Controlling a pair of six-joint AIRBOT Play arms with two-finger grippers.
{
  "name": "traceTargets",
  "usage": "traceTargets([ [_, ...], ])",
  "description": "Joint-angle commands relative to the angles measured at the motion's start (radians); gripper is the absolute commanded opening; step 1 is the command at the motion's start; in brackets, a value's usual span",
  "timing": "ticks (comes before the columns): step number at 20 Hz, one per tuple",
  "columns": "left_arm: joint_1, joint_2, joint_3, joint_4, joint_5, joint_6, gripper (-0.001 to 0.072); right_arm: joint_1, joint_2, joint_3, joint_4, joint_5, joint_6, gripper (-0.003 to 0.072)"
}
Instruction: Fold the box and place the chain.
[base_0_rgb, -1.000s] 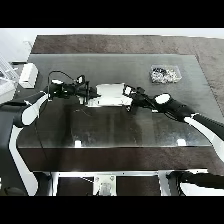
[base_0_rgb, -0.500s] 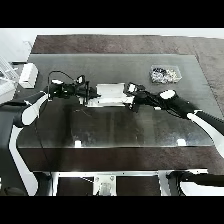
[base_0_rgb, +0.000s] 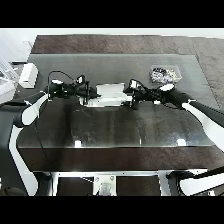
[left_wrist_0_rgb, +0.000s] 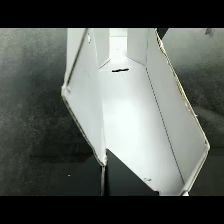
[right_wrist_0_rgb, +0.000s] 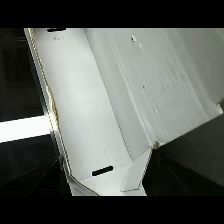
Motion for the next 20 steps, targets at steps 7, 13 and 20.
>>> traceTargets([
  [7, 0.001, 0.001, 0.001, 0.0, 0.0, 0.0, 0.002, -0.039, -0.127, 0.131, 0.0, 0.23, -0.13, 0.0695],
  [13, 0.001, 0.001, 0.001, 0.0, 0.0, 0.0, 0.002, -0.039, -0.22, 0.238, -0.02, 0.304, -0.14, 0.0695],
  [20, 0.001, 0.001, 0.001, 0.0, 0.0, 0.0, 0.002, -0.045, -0.256, 0.247, -0.044, 0.337, -0.141, 0.0695],
])
